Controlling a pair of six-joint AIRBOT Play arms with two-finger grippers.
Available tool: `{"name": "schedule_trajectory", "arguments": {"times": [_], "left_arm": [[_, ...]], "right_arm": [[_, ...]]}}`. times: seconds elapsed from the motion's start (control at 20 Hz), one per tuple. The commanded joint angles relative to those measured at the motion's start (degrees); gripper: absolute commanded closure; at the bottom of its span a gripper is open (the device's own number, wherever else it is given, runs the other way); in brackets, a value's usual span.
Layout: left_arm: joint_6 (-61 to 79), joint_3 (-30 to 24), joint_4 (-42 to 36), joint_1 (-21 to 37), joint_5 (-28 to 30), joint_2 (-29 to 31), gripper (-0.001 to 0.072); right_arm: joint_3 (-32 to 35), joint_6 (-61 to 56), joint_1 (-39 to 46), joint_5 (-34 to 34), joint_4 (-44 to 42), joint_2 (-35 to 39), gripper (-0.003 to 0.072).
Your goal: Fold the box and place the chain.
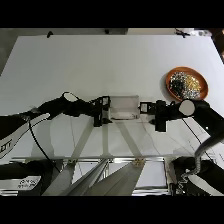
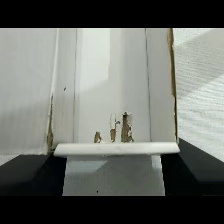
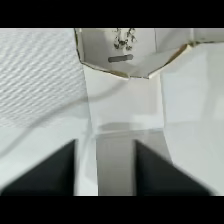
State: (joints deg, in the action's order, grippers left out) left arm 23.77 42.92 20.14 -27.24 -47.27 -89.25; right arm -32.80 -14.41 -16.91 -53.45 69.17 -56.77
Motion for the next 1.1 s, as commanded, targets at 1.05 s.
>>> {"name": "schedule_trajectory", "arguments": {"times": [1.05], "left_arm": [[0.04,-0.02,0.04,0.02,-0.09,0.04,0.0438]], "right_arm": [[-0.07,1.11,0.0,21.33,-41.03,-15.65,0.0672]]}}
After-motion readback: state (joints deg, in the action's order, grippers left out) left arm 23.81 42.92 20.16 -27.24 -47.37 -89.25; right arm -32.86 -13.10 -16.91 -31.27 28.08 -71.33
